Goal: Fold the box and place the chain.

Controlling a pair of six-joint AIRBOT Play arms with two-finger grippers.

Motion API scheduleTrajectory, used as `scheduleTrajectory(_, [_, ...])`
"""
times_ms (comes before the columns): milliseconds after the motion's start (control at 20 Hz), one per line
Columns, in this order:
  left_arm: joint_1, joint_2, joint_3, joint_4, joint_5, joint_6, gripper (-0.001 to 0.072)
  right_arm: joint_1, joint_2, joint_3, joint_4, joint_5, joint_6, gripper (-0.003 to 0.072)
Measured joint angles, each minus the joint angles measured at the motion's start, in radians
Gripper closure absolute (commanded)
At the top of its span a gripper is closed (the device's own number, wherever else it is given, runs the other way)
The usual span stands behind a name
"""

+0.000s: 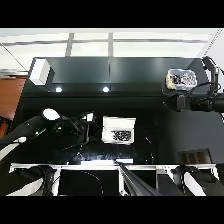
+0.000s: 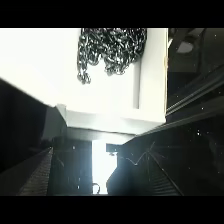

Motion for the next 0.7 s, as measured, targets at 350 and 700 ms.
scheduleTrajectory(350, [-0.053, -0.048, 0.039, 0.001, -0.018, -0.001, 0.0007, 0.0, 0.0, 0.0, 0.0, 0.01, 0.0, 0.0195])
scheduleTrajectory(700, [-0.063, -0.064, 0.054, -0.002, -0.011, -0.019, 0.0007, 0.0, 0.0, 0.0, 0.0, 0.02, 0.0, 0.0195])
